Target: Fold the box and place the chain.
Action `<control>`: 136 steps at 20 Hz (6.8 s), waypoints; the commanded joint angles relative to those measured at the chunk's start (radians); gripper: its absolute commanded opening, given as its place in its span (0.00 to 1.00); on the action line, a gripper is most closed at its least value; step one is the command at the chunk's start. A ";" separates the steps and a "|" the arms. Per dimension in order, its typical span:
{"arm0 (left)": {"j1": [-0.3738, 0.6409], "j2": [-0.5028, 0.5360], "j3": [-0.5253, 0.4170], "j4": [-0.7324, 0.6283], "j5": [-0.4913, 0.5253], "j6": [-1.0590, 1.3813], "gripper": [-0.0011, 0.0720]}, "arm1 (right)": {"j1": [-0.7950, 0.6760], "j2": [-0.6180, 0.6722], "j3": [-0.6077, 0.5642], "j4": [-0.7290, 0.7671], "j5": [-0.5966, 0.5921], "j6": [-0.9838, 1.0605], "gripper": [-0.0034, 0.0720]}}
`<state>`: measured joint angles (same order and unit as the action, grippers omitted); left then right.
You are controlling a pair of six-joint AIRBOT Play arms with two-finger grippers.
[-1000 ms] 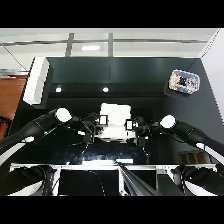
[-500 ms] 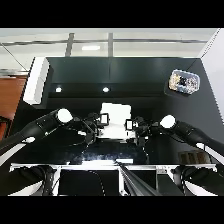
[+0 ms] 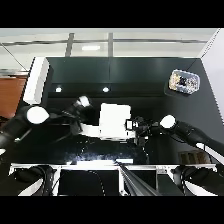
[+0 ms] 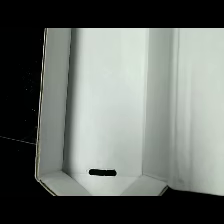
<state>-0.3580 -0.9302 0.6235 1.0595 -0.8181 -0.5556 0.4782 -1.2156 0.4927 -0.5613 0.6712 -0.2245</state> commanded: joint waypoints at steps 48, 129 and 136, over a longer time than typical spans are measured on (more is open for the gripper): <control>-0.025 -0.467 0.211 -0.225 -0.251 -0.785 0.92 | 0.000 -0.001 0.000 0.002 -0.002 0.000 0.22; -0.484 -0.523 0.409 0.450 -0.286 -1.764 0.05 | -0.078 0.151 -0.001 -0.064 0.108 0.055 0.61; -0.484 -0.523 0.409 0.446 -0.286 -1.764 0.05 | -0.031 0.123 -0.001 -0.012 0.099 0.074 0.28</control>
<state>-0.8417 -1.4532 1.0317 1.5097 -1.1069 -2.3184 0.4232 -1.0817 0.4919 -0.6140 0.7807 -0.1585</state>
